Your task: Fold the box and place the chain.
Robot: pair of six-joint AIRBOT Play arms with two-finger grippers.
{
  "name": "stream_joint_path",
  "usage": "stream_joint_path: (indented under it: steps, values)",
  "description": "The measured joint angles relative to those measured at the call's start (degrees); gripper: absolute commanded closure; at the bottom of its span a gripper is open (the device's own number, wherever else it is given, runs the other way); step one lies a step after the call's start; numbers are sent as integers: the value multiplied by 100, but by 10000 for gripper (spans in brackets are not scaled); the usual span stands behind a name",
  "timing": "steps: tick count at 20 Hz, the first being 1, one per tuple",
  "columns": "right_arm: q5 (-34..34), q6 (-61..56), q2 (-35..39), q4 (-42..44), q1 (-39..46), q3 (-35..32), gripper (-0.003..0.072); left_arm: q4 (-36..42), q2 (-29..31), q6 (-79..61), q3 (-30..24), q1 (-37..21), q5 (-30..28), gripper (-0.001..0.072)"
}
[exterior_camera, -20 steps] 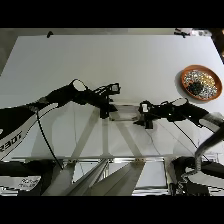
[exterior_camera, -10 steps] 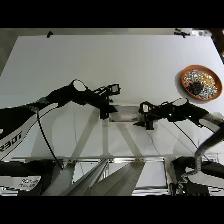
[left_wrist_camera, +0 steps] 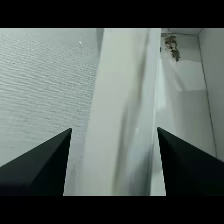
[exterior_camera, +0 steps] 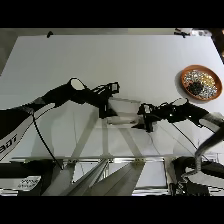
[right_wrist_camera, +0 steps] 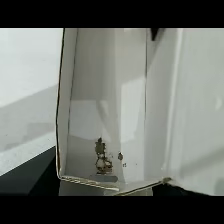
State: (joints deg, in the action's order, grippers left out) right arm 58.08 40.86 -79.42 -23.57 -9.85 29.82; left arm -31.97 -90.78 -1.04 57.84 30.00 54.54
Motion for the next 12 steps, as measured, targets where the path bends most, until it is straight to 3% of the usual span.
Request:
stream_joint_path:
  steps: [5,6,7,12]
  values:
    - [-208,35,0,-92,-7,2,283,-48,127,-11,2,11,24,107]
    - [-317,48,0,-146,-7,-2,284,-70,125,-11,2,22,0,57]
    - [-422,55,0,-127,-7,0,284,-98,105,-13,4,37,-22,52]
    - [-758,13,0,-92,-4,0,286,-205,7,-46,4,90,-144,52]
